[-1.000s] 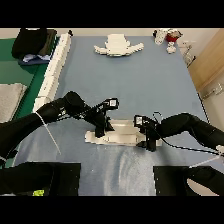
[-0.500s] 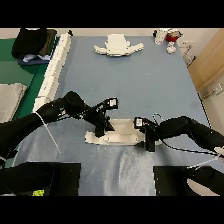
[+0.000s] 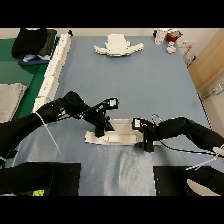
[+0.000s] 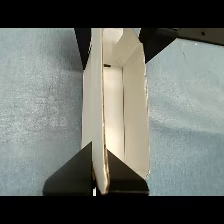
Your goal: Fold the box.
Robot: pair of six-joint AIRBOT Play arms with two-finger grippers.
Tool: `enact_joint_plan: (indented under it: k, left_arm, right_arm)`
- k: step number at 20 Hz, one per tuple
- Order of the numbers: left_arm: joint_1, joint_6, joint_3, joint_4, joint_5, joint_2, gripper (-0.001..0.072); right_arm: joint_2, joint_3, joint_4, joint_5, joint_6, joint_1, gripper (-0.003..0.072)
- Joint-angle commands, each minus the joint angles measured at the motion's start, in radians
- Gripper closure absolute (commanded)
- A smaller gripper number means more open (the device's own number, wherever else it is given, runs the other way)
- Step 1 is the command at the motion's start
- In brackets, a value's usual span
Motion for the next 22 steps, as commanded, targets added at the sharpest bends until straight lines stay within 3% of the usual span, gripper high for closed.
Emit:
enact_joint_plan:
  k: [1, 7, 9, 12, 15, 19, 20, 22]
  left_arm:
    - [0.0, 0.0, 0.0, 0.0, 0.0, 0.0, 0.0696]
    - [0.0, 0.0, 0.0, 0.0, 0.0, 0.0, 0.0696]
    - [0.0, 0.0, 0.0, 0.0, 0.0, 0.0, 0.0696]
    - [0.0, 0.0, 0.0, 0.0, 0.0, 0.0, 0.0696]
    - [0.0, 0.001, 0.0, 0.0, 0.0, 0.0, 0.0696]
    - [0.0, 0.0, 0.0, 0.0, 0.0, 0.0, 0.0696]
    - [0.0, 0.0, 0.0, 0.0, 0.0, 0.0, 0.0696]
    - [0.0, 0.001, 0.0, 0.0, 0.0, 0.0, 0.0696]
  right_arm:
    - [-0.007, -0.001, -0.002, 0.024, 0.0, 0.005, 0.0076]
    - [-0.024, -0.017, -0.01, 0.029, 0.0, 0.006, 0.0107]
    - [-0.031, -0.018, -0.01, 0.034, 0.0, 0.006, 0.0172]
    - [-0.03, -0.018, -0.011, 0.034, 0.0, 0.005, 0.0179]
    - [-0.03, -0.018, -0.011, 0.032, 0.0, 0.005, 0.0279]
    - [-0.03, -0.013, -0.018, 0.031, 0.0, 0.005, 0.0278]
    - [-0.028, -0.008, -0.017, 0.029, 0.001, 0.005, 0.0234]
    - [-0.019, 0.003, -0.014, 0.024, 0.001, 0.005, 0.0018]
